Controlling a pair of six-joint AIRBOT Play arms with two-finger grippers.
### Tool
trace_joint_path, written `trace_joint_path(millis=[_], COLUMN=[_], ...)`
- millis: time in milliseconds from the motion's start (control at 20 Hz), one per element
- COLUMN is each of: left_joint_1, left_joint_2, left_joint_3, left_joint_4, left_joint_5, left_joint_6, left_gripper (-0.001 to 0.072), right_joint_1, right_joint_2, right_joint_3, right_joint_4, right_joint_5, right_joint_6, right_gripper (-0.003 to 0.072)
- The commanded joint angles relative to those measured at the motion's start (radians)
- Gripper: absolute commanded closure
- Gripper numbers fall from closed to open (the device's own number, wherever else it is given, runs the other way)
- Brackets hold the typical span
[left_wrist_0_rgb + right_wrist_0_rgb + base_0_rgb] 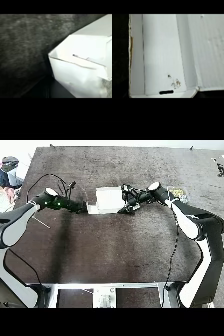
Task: Fold the box and place the chain.
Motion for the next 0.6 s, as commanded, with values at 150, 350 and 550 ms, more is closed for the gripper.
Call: trace_joint_path(millis=[150,350,550], left_joint_1=[-0.017,-0.017,-0.017], left_joint_2=[0.008,0.009,0.009], left_joint_3=[0.038,0.058,0.089], left_joint_4=[-0.010,-0.030,-0.064], left_joint_5=[-0.041,-0.065,-0.080], left_joint_6=[0.055,0.059,0.059], left_gripper=[0.0696,0.0354,0.0353], right_joint_1=[0.000,0.000,0.000], right_joint_2=[0.000,0.000,0.000], right_joint_3=[0.000,0.000,0.000], right_joint_4=[0.000,0.000,0.000], right_joint_5=[0.000,0.000,0.000], right_joint_6=[0.000,0.000,0.000], right_gripper=[0.0073,0.0074,0.0073])
